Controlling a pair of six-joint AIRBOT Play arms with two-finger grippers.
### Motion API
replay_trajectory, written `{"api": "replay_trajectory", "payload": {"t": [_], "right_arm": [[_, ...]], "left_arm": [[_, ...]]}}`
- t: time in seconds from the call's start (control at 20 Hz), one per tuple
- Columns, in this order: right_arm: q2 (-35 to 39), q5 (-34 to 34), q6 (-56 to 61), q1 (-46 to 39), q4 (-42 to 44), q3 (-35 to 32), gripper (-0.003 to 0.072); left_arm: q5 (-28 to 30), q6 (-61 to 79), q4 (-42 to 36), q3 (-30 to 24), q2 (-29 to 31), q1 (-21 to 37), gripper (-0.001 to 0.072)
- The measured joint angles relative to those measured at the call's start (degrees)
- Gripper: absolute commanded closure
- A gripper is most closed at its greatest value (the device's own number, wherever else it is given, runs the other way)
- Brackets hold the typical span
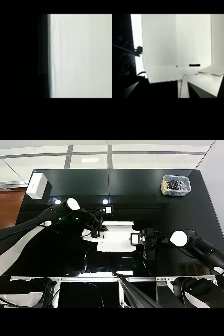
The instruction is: Fold the box and place the chain.
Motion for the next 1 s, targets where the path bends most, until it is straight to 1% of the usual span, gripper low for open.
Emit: {"api": "replay_trajectory", "payload": {"t": [0.15,0.35,0.5,0.7,1.0], "right_arm": [[-0.3,-0.3,-0.5,0.7,-0.4,0.7,-0.001],[0.4,1.5,-0.8,1.1,-0.6,4.2,-0.001],[0.7,2.7,-0.9,1.1,1.0,6.0,-0.001],[-0.9,3.5,-0.9,1.2,0.1,6.0,-0.0009],[-4.9,3.5,-0.7,3.9,0.2,5.4,-0.0009]], "left_arm": [[0.0,0.0,0.0,0.0,-0.1,0.0,0.0684],[-0.3,-0.1,0.1,0.0,-0.1,0.0,0.0684],[-0.6,-0.1,0.2,0.0,-0.1,0.0,0.0684],[-1.0,-0.1,0.3,0.0,-0.1,0.0,0.0684],[-1.4,-0.2,0.3,0.0,-0.1,0.0,0.0684]]}}
